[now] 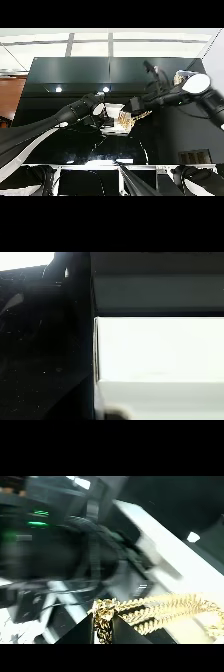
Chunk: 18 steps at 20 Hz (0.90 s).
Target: Fold the box and place the chain.
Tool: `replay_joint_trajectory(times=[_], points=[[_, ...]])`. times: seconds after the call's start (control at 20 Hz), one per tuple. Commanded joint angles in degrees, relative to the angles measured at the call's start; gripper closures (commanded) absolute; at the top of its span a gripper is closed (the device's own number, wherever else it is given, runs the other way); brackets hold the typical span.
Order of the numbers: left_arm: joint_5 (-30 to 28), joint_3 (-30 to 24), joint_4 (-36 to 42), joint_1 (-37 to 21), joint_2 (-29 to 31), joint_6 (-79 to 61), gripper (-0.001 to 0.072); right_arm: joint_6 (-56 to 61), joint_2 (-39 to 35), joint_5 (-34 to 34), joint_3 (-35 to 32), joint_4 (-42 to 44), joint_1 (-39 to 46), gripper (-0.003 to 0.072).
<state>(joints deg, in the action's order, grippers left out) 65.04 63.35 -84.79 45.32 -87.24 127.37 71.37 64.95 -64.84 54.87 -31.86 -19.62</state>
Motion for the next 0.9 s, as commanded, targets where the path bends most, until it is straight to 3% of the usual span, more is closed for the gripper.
replay_joint_trajectory(times=[0.0,0.1,0.2,0.4,0.55,0.65,0.7,0.75,0.85], points=[[-0.02,0.0,-0.02,-0.02,-0.04,0.0,0.068,0.0,0.59,7.5,-5.6,-1.55,-2.01,0.067],[-0.02,0.0,-0.02,-0.02,-0.04,0.0,0.068,0.0,0.57,6.99,-5.6,-2.25,-0.98,0.0666],[-0.02,0.0,-0.02,-0.02,-0.04,0.0,0.068,-0.04,0.55,3.63,-5.33,-2.32,1.09,0.0304],[0.0,0.0,0.0,-0.02,-0.04,0.0,0.068,-3.78,-3.1,-4.35,-4.31,-5.88,11.8,0.0304],[0.02,0.0,0.0,-0.02,-0.04,0.0,0.068,-6.51,-6.23,0.0,-4.68,-20.98,15.56,0.0322],[-0.04,0.0,0.0,-0.02,-0.04,0.0,0.068,-13.75,-6.19,5.88,-7.8,-22.21,14.58,0.0319],[-0.09,0.0,0.0,-0.02,-0.04,0.0,0.068,-15.91,-6.16,9.75,-10.32,-22.16,13.53,0.02],[-0.13,0.0,0.0,-0.02,-0.04,0.0,0.068,-18.23,-6.05,14.01,-13.29,-22.23,11.8,-0.0026],[-0.2,0.0,0.0,-0.02,-0.04,0.0,0.068,-27.28,-5.6,20.37,-18.47,-22.23,7.58,-0.0027]])
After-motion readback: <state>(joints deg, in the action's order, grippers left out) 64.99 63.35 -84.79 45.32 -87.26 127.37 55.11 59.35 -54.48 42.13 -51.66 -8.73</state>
